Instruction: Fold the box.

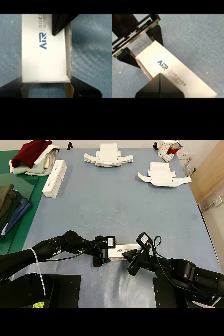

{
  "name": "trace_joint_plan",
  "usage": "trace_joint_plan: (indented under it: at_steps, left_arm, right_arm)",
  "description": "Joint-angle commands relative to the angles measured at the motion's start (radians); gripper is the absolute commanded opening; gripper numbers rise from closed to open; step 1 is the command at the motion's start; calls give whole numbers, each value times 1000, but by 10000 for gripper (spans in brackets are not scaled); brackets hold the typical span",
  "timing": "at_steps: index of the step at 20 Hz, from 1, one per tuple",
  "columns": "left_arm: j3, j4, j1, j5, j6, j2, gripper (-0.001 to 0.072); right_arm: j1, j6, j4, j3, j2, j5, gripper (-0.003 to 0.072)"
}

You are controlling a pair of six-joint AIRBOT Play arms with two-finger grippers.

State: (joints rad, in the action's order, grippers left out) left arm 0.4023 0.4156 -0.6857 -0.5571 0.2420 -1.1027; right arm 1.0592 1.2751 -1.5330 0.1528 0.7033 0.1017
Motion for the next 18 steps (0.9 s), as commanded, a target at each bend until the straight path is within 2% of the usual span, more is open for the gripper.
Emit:
trace_joint_plan:
  at_steps: [1,4,7,10,13,15,18]
  left_arm:
    - [1,0,1,0,0,0,478]
    - [1,0,1,0,0,0,478]
    - [1,0,1,0,0,0,478]
    - [1,0,1,0,0,0,479]
    - [1,0,1,0,0,0,478]
    - [1,0,1,0,0,0,478]
    - [1,0,1,0,0,0,478]
  right_arm:
    - [0,0,34,46,-42,100,5]
    - [0,13,110,179,-60,370,3]
    - [-37,140,75,267,-60,478,1]
    - [-159,411,-160,315,-59,502,0]
    - [-374,713,-415,372,-27,586,0]
    - [-555,877,-543,425,35,657,0]
    - [-785,1048,-700,559,211,801,0]
